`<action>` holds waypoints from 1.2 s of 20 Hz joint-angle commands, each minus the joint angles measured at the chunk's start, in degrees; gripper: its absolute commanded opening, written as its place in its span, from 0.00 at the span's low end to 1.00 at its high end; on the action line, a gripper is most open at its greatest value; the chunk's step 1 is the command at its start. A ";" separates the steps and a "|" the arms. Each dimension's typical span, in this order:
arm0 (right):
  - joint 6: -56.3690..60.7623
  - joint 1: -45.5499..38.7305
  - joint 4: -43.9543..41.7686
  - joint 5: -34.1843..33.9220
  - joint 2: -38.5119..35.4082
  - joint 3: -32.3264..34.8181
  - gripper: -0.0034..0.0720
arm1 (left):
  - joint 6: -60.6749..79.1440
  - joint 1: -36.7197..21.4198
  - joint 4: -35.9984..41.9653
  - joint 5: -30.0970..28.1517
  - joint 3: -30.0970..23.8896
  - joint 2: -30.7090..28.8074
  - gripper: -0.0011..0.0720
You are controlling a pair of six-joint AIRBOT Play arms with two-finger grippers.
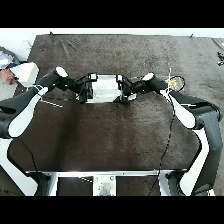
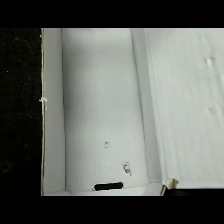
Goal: Fold the box and place the chain.
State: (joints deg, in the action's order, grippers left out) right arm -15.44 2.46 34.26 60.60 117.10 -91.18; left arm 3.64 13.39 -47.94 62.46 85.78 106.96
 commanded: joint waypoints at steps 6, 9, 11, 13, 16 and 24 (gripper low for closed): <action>0.00 -0.02 -0.02 0.00 0.00 0.00 0.76 | 3.04 0.02 4.68 -0.48 -0.24 0.26 0.11; 0.00 -0.02 -0.02 0.00 0.00 0.00 0.76 | 3.04 0.02 4.66 -0.44 -0.24 0.26 0.11; 0.00 -0.02 0.00 0.00 0.00 0.00 0.76 | 3.06 0.02 4.63 -0.46 -0.26 0.26 0.11; 0.00 -0.02 0.00 0.00 0.00 0.00 0.76 | 3.13 0.02 4.63 -0.46 -0.26 0.26 0.12; 0.00 -0.02 0.00 0.00 0.00 0.00 0.76 | 3.96 0.02 4.63 -0.63 -0.26 0.26 0.51; 0.00 -0.02 0.00 0.00 0.00 0.00 0.76 | 3.93 0.02 4.46 -0.39 -0.26 0.31 0.51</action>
